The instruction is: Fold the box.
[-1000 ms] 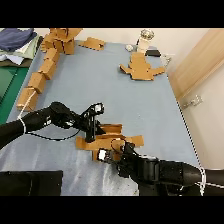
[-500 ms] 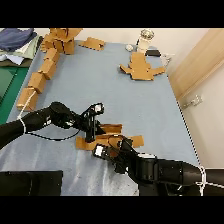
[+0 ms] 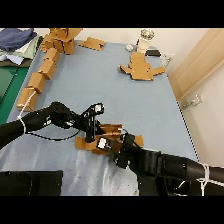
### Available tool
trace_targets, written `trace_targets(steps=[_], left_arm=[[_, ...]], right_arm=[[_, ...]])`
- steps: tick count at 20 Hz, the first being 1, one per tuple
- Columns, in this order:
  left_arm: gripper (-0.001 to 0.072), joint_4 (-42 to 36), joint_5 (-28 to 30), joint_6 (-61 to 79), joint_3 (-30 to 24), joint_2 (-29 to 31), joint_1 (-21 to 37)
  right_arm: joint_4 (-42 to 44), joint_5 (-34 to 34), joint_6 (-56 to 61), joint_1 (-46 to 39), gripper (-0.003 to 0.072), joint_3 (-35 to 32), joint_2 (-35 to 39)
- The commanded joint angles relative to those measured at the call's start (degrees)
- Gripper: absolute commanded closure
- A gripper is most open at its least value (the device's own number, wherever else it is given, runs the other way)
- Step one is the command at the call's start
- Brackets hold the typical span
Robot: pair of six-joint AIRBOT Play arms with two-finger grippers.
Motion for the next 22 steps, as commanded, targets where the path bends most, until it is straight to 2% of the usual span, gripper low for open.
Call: trace_targets(steps=[1, 4, 7, 10, 13, 17, 20, 22], left_arm=[[0.0696, 0.0, 0.07, 0.02, 0.02, 0.02, 0.02], [0.0696, 0.0, 0.07, 0.02, 0.02, 0.02, 0.02], [0.0696, 0.0, 0.07, 0.02, 0.02, 0.02, 0.0], [0.0696, 0.02, 0.04, 0.02, 0.02, 0.02, 0.0], [0.0696, 0.0, 0.07, 0.02, 0.02, 0.02, -0.02], [0.0696, 0.0, 0.07, 0.02, 0.02, 0.02, -0.02], [0.0696, 0.0, 0.04, 0.02, 0.02, 0.02, -0.02], [0.0696, 0.02, 0.04, 0.02, 0.02, 0.02, -0.07]], right_arm=[[1.27, 3.34, -8.98, -4.87, -0.0033, -1.05, 3.8], [7.1, 3.78, -18.08, -9.16, -0.0033, -1.11, 7.3], [12.98, 5.44, -24.26, -13.99, -0.0033, -2.19, 7.72], [27.34, 8.5, -40.44, -21.18, -0.0033, -3.13, 7.72], [42.25, 7.82, -57.37, -30.16, -0.0032, -3.56, 7.65], [50.66, 7.39, -71.32, -35.74, -0.0033, -3.56, 6.62], [57.29, 4.94, -79.95, -38.03, -0.0032, -3.56, 2.89], [58.95, 4.37, -81.09, -38.07, -0.0032, -3.56, 0.85]])
